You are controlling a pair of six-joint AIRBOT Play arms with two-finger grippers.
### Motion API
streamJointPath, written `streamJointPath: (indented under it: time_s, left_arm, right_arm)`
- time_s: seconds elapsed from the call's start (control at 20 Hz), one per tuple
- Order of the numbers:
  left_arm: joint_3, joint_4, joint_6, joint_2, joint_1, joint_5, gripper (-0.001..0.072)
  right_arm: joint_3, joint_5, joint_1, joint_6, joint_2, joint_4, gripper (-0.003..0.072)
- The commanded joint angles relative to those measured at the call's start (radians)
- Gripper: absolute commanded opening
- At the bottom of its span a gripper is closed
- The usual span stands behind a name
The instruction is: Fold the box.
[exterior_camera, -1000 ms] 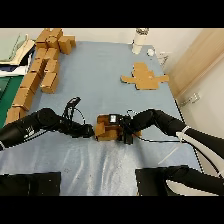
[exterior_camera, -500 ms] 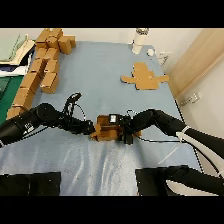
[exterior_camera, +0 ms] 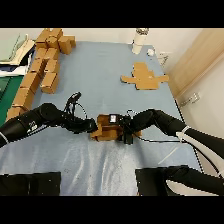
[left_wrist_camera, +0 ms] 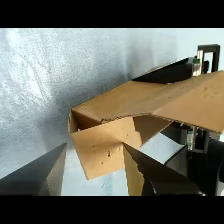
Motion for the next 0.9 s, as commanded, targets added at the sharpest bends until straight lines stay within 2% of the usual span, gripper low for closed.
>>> streamJointPath:
  time_s: [0.0, 0.1, 0.2, 0.3, 0.5, 0.65, 0.75, 0.85]
  left_arm:
    - [0.008, 0.039, -0.064, -0.02, -0.02, -0.01, 0.0554]
    - [0.037, 0.141, -0.185, -0.023, -0.066, 0.001, 0.0553]
    - [0.08, 0.301, -0.349, -0.028, -0.119, 0.004, 0.0553]
    - [0.113, 0.421, -0.49, -0.043, -0.16, -0.027, 0.0553]
    - [0.166, 0.467, -0.578, -0.112, -0.211, -0.099, 0.0551]
    - [0.234, 0.566, -0.685, -0.159, -0.256, -0.141, 0.0545]
    - [0.283, 0.639, -0.767, -0.194, -0.284, -0.215, 0.0544]
    - [0.319, 0.661, -0.814, -0.221, -0.306, -0.253, 0.0545]
  right_arm:
    - [0.0, 0.001, 0.001, 0.0, 0.0, 0.0, 0.0463]
    - [0.0, 0.0, 0.001, 0.0, 0.0, 0.0, 0.0463]
    - [0.0, 0.0, 0.001, 0.0, 0.0, 0.0, 0.0463]
    - [0.0, 0.0, 0.001, 0.0, 0.0, 0.0, 0.0464]
    - [0.0, 0.0, 0.001, 0.0, 0.0, 0.0, 0.0463]
    - [0.0, 0.0, 0.001, 0.0, 0.0, 0.0, 0.0463]
    - [0.0, 0.0, 0.001, 0.0, 0.0, 0.0, 0.0463]
    - [0.0, 0.0, 0.001, 0.0, 0.0, 0.0, 0.0463]
